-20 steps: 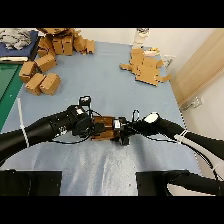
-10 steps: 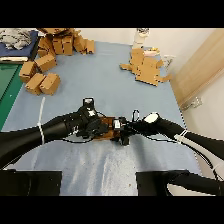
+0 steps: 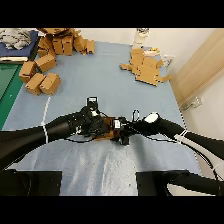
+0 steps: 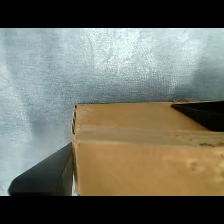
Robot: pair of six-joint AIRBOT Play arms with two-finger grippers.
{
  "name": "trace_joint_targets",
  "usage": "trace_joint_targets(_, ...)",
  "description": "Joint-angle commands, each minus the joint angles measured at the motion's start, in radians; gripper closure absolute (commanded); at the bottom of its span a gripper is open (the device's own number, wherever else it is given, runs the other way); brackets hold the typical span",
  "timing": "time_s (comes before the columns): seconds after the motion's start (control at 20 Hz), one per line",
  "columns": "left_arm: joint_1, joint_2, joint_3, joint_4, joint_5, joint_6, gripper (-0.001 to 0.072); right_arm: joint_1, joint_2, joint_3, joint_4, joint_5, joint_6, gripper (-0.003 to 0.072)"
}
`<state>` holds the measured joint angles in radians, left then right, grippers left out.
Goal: Fold the box.
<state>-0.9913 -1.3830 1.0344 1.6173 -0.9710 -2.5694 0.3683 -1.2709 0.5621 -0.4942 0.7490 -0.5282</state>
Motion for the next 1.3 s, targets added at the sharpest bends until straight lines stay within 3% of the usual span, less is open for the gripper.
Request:
trace_joint_targets(0.0, 0.002, -0.013, 0.002, -0.056, 0.024, 0.061, 0.0348, 0.001, 0.0, 0.0, 0.0, 0.0, -0.001, 0.0231)
trace_joint_targets(0.15, 0.002, -0.06, 0.002, -0.127, -0.017, 0.116, 0.0349, 0.001, 0.0, 0.0, 0.0, 0.0, -0.001, 0.023)
trace_joint_targets(0.95, 0.07, -0.085, 0.063, -0.065, -0.018, 0.114, 0.0352, 0.001, 0.0, 0.0, 0.0, 0.002, -0.001, 0.023)
trace_joint_targets(1.05, 0.07, -0.086, 0.063, -0.065, -0.019, 0.127, 0.0497, 0.001, 0.0, 0.0, 0.0, 0.002, -0.001, 0.023)
trace_joint_targets(1.25, 0.069, -0.1, 0.062, -0.072, -0.032, 0.146, 0.0497, 0.001, 0.0, 0.0, 0.0, 0.002, -0.001, 0.023)
